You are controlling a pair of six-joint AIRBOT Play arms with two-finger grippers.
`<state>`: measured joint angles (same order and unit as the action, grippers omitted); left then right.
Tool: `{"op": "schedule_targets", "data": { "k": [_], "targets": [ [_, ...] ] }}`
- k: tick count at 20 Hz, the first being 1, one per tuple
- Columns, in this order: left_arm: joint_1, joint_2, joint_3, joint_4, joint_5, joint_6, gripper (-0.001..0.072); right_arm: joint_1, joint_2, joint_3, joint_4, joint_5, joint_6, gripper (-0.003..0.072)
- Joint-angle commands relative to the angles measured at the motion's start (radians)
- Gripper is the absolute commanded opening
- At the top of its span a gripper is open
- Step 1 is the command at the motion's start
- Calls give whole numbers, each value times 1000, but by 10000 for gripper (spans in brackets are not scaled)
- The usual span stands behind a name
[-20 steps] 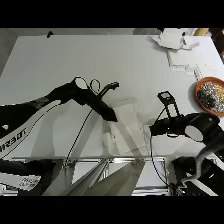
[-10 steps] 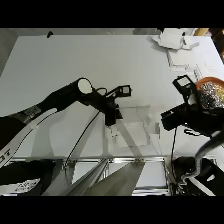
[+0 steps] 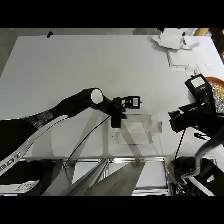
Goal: Fold the box and place the chain.
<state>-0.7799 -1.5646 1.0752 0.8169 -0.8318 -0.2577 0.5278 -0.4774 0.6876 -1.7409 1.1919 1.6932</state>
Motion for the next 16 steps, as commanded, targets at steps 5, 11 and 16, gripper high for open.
{"op": "schedule_targets", "data": {
  "k": [5, 11, 16],
  "targets": [
    [-4, -17, 1, 8, 17, -2, 1, 1, 3, -1, -3, 5, -1, 436],
    [-4, -36, 1, 15, 17, -86, 2, 1, 3, -1, -4, 5, -1, 436],
    [-4, 5, 1, 145, 5, -124, 1, 1, 3, -1, -4, 5, -1, 436]
  ]
}}
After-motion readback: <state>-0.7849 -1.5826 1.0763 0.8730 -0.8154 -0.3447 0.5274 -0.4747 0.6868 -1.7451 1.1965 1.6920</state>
